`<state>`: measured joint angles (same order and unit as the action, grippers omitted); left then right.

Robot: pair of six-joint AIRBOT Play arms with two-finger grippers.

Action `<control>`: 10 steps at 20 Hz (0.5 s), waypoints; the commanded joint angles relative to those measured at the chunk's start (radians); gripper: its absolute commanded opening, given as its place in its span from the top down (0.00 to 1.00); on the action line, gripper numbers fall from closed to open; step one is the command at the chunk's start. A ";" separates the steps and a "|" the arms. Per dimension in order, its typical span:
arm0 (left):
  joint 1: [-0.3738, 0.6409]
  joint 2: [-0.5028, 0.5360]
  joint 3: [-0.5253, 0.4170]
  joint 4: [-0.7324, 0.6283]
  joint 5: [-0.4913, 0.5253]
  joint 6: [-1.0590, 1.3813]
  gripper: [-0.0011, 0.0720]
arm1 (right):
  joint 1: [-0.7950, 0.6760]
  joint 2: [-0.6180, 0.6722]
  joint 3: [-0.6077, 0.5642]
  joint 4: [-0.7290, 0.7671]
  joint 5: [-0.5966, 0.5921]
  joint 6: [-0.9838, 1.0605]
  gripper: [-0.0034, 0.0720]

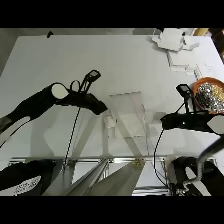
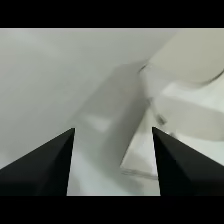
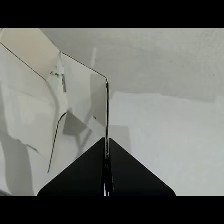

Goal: Fold the box and place the chain.

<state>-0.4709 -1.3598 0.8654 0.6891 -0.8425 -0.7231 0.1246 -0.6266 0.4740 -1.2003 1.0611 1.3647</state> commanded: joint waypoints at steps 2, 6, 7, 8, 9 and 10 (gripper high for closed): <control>0.029 -0.200 0.102 -0.364 -0.133 0.456 0.20 | 0.001 0.001 -0.001 0.005 0.001 0.001 0.93; 0.027 -0.308 0.116 -0.496 -0.183 0.548 0.21 | 0.001 0.001 0.000 0.005 0.002 0.000 0.93; 0.027 -0.328 0.116 -0.537 -0.215 0.579 0.22 | 0.001 0.001 0.000 0.005 0.002 0.000 0.93; 0.026 -0.341 0.116 -0.566 -0.243 0.597 0.23 | 0.001 0.001 -0.001 0.005 0.002 0.000 0.93; 0.026 -0.351 0.116 -0.569 -0.264 0.604 0.30 | 0.001 0.001 0.000 0.005 0.003 0.000 0.93; 0.026 -0.353 0.116 -0.557 -0.280 0.606 0.43 | 0.001 0.001 0.000 0.005 0.005 0.000 0.93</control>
